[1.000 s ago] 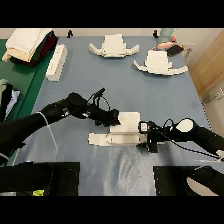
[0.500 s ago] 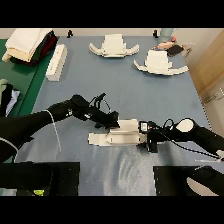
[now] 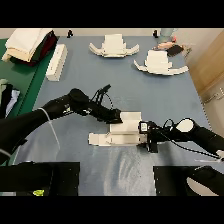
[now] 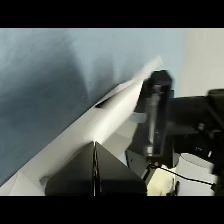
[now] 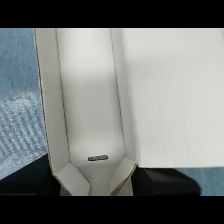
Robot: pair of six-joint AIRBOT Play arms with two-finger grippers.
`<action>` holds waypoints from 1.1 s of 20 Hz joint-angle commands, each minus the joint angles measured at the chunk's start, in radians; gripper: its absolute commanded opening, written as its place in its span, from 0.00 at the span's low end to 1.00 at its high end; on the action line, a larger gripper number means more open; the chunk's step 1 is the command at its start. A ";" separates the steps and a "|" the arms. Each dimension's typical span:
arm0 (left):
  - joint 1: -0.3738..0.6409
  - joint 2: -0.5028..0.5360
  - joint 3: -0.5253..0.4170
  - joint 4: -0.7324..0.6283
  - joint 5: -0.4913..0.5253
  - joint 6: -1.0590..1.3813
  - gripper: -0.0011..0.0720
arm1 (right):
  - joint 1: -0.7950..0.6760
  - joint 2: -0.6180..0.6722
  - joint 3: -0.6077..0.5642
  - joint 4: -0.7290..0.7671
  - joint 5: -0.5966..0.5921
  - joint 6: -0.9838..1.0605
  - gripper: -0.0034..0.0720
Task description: Fold the box.
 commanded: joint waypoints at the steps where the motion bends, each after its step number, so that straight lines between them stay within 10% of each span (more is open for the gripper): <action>1: 0.001 0.129 0.018 0.014 -0.003 0.092 0.04 | 0.001 0.000 0.000 0.001 0.000 0.002 0.72; 9: 0.003 0.463 0.008 0.468 -0.077 0.128 0.03 | 0.001 0.000 0.000 0.001 0.000 0.002 0.72; 13: 0.022 0.567 -0.142 0.458 -0.151 0.575 0.04 | 0.001 0.000 0.000 0.001 0.000 0.002 0.72; 14: 0.022 0.586 -0.202 0.431 -0.148 0.641 0.23 | 0.001 0.000 0.000 0.001 0.000 0.002 0.72; 15: 0.022 0.597 -0.257 0.407 -0.124 0.669 0.74 | 0.001 0.000 0.000 0.001 0.000 0.002 0.72; 16: 0.022 0.604 -0.316 0.390 -0.087 0.681 0.94 | 0.001 0.000 0.000 0.001 0.000 0.002 0.72; 22: 0.019 0.603 -0.513 0.268 0.082 1.054 0.94 | 0.001 0.000 0.000 0.001 0.000 0.002 0.72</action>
